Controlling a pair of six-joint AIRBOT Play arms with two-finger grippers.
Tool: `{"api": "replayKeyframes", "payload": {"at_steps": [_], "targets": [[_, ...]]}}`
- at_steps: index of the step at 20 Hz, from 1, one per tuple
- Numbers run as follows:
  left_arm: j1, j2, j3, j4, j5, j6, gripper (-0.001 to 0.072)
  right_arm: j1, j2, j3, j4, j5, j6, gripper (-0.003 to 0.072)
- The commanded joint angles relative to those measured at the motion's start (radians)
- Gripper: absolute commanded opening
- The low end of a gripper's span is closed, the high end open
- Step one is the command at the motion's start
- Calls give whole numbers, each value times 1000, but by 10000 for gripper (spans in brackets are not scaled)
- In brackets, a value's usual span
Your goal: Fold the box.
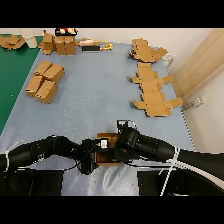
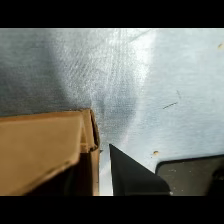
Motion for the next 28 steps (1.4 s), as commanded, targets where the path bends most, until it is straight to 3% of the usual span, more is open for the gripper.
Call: {"api": "replayKeyframes", "payload": {"at_steps": [1,8,12,23,24,25,28], "targets": [[0,1,0,3,0,3,463,0,9,8,-12,-29,-3,299],[0,1,0,3,0,3,462,0,9,10,-11,-22,0,293],[0,1,0,3,0,3,462,0,8,10,-11,-16,0,225],[0,1,0,3,0,3,462,0,-37,9,-2,-5,-3,221],[0,1,0,3,0,3,462,0,-36,9,-2,-5,-3,180],[0,1,0,3,0,3,463,0,-36,9,-2,-5,-4,78],[0,1,0,3,0,3,462,0,-36,9,1,-5,-5,15]]}}
